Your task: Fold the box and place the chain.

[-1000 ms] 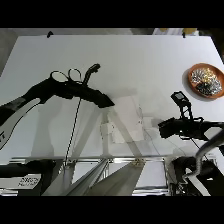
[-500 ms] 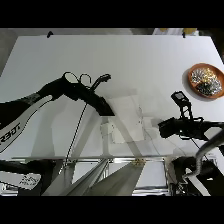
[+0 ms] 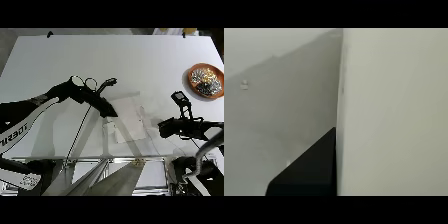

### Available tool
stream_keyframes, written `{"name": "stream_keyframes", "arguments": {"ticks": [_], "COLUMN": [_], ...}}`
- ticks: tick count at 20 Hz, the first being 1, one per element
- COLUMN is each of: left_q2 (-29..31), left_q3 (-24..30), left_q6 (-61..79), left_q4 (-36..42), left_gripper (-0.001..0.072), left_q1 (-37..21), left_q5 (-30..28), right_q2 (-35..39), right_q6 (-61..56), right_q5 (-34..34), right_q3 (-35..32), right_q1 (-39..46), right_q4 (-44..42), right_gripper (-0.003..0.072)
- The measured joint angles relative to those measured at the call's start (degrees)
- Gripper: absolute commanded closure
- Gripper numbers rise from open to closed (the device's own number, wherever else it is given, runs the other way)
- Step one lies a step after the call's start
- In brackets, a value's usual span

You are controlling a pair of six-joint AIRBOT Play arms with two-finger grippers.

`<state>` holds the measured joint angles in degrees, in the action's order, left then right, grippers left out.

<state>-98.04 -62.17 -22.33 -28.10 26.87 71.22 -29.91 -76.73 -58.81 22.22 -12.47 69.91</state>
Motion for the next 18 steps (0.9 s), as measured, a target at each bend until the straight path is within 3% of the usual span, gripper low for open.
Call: {"name": "stream_keyframes", "arguments": {"ticks": [2,5,8,12,18], "left_q2": [0.5,3.5,8.7,16.4,18.0], "left_q3": [0.0,0.0,1.4,7.5,12.0], "left_q6": [2.3,4.2,3.1,6.4,13.2], "left_q4": [-0.6,-3.9,-9.5,-12.9,-15.0], "left_gripper": [0.0712,0.0716,0.0717,0.0711,0.0709], "left_q1": [-0.1,0.3,1.2,4.1,6.1], "left_q5": [-0.7,-1.3,-1.5,-4.4,-13.0], "right_q2": [0.0,0.1,0.2,0.3,0.3], "right_q6": [0.0,0.0,0.0,0.0,0.0], "right_q5": [0.0,-0.2,-1.2,-2.4,-3.1], "right_q3": [0.1,1.3,4.4,7.6,8.8], "right_q1": [0.0,0.0,0.0,0.0,0.0], "right_q4": [-0.5,-1.6,-2.2,-2.4,-2.8], "right_gripper": [0.0371,0.0277,0.0277,0.0278,0.0279]}}
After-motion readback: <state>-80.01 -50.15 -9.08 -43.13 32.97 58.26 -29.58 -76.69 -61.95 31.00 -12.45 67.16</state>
